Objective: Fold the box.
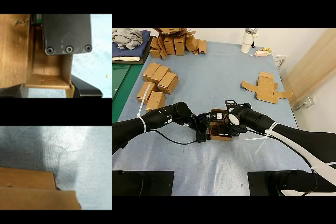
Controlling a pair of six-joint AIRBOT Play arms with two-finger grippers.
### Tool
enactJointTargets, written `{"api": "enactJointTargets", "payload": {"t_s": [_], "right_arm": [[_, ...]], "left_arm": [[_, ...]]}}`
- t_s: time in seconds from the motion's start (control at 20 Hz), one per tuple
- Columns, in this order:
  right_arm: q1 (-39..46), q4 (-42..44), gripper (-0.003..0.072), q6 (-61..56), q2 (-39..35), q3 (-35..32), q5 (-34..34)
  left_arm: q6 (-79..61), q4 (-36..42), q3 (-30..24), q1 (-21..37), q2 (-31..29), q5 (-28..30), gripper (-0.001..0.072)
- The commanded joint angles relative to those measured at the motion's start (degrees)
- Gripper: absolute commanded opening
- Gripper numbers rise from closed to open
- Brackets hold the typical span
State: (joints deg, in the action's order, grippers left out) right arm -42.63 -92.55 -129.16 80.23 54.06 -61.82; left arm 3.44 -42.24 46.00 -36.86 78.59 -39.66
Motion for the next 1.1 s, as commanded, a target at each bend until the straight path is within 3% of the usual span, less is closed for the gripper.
{"api": "enactJointTargets", "payload": {"t_s": [0.0, 0.05, 0.1, 0.6, 0.65, 0.7, 0.75, 0.85, 0.9, 1.0, 1.05], "right_arm": [[0.1, 0.0, 0.0194, 0.0, -1.6, 0.5, -0.8], [0.2, 0.0, 0.0335, 0.0, -1.7, 0.5, -0.9], [0.2, 0.0, 0.038, 0.0, -1.7, 0.6, -1.2], [0.2, 0.3, 0.0373, -2.4, -3.4, 0.7, -3.7], [0.2, 0.0, 0.0361, -2.4, -3.5, 0.7, -3.9], [0.2, -0.1, 0.0274, -2.4, -3.6, 0.7, -3.8], [0.2, -0.1, 0.0269, -2.4, -3.6, 0.7, -3.9], [0.2, -0.2, 0.0163, -2.4, -3.6, 0.7, -3.9], [0.2, -0.2, 0.0146, -2.4, -3.6, 0.7, -3.9], [0.2, -0.3, 0.0016, -2.4, -3.6, 0.7, -3.8], [0.1, -0.5, 0.0006, -2.3, -3.6, 0.7, -3.8]], "left_arm": [[0.0, 0.0, 0.0, 0.1, 0.0, 0.1, 0.048], [0.0, 0.0, 0.0, 0.1, 0.0, 0.1, 0.048], [0.0, 0.0, 0.0, 0.1, 0.0, 0.1, 0.048], [0.0, 0.0, 0.0, 0.1, 0.0, 0.1, 0.048], [0.0, 0.0, 0.0, 0.1, 0.0, 0.1, 0.048], [0.0, 0.0, 0.0, 0.1, 0.0, 0.1, 0.048], [0.0, 0.0, 0.0, 0.1, 0.0, 0.1, 0.0481], [0.0, 0.0, 0.0, 0.1, 0.0, 0.1, 0.048], [0.0, 0.0, 0.0, 0.1, 0.0, 0.1, 0.048], [0.0, 0.0, 0.0, 0.1, 0.0, 0.1, 0.048], [0.0, 0.0, 0.0, 0.1, 0.0, 0.1, 0.0481]]}}
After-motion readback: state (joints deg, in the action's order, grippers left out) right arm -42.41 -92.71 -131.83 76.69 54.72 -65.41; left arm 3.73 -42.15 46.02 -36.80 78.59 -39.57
